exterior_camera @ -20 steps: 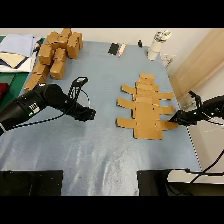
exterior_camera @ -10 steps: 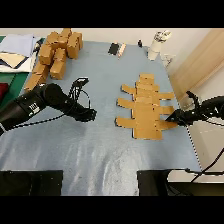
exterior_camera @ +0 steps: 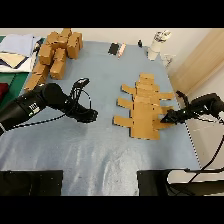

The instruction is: Fold the box.

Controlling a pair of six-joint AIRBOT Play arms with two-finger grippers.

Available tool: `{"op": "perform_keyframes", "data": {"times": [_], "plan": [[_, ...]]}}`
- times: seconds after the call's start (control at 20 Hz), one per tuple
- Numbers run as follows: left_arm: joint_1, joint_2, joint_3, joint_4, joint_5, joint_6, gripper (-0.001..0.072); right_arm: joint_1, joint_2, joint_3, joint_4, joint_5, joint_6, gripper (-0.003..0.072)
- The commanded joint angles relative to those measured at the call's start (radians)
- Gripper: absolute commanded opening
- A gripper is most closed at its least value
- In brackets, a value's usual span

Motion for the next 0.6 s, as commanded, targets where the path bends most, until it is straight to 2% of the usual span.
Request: {"op": "perform_keyframes", "data": {"times": [0.0, 0.1, 0.25, 0.4, 0.55], "plan": [[0.012, 0.0, 0.0, -0.054, -0.018, 0.073, 0.0014, 0.052, -0.006, 0.0, 0.05, -0.044, -0.003, 0.0001], [0.052, 0.0, 0.0, -0.128, -0.062, 0.138, 0.0014, 0.097, 0.001, -0.018, 0.171, -0.072, -0.003, 0.0], [0.156, 0.0, 0.0, -0.195, -0.167, 0.2, 0.0014, 0.203, 0.054, -0.137, 0.373, -0.03, -0.015, 0.0], [0.257, 0.0, 0.0, -0.216, -0.277, 0.249, 0.0014, 0.312, 0.176, -0.289, 0.399, 0.074, 0.01, 0.0], [0.328, 0.0, 0.0, -0.215, -0.314, 0.287, 0.0015, 0.354, 0.357, -0.397, 0.392, 0.271, 0.102, -0.0001]]}}
